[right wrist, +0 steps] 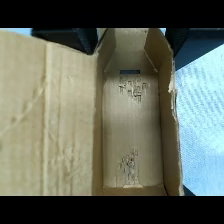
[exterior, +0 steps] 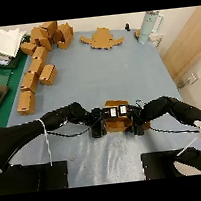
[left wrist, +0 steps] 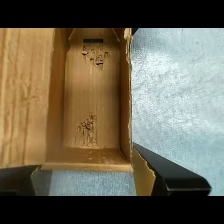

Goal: Fold the box.

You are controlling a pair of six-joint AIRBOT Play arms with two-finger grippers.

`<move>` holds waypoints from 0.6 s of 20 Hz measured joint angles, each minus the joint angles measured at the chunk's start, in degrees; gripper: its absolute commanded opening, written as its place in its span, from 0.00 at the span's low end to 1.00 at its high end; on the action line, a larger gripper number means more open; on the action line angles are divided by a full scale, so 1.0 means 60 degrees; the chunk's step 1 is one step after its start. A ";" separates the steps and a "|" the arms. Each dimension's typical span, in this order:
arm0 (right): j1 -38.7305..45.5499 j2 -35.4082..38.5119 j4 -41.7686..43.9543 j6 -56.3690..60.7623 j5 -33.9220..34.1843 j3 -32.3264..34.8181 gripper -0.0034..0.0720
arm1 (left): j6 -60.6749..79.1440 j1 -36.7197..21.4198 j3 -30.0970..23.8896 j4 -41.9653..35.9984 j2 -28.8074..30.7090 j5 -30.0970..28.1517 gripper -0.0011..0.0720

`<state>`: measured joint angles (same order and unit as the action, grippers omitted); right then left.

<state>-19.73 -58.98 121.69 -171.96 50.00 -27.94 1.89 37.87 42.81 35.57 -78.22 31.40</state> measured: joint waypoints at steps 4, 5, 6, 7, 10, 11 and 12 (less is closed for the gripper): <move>0.0000 0.0000 0.0000 0.0000 0.0011 0.0000 0.76 | -0.0044 0.0047 0.0011 0.0066 0.0004 0.0000 0.71; 0.0000 0.0000 0.0000 0.0000 0.0011 0.0000 0.76 | -0.0062 0.0055 0.0011 0.0080 0.0004 0.0000 0.71; 0.0000 -0.0004 0.0000 0.0000 0.0011 0.0000 0.76 | -0.0066 0.0058 0.0011 0.0098 0.0004 -0.0004 0.72; 0.0000 0.0000 0.0000 0.0000 0.0011 0.0000 0.76 | -0.0069 0.0058 0.0011 0.0102 0.0004 0.0000 0.72; 0.0000 0.0000 0.0000 0.0000 0.0011 0.0000 0.76 | -0.0069 0.0058 0.0011 0.0109 0.0004 0.0004 0.72; 0.0000 -0.0004 0.0000 0.0000 0.0011 0.0000 0.76 | -0.0069 0.0058 0.0011 0.0109 0.0004 0.0007 0.72; 0.0000 0.0000 0.0000 0.0000 0.0007 0.0000 0.76 | -0.0066 0.0058 0.0011 0.0109 0.0004 0.0011 0.72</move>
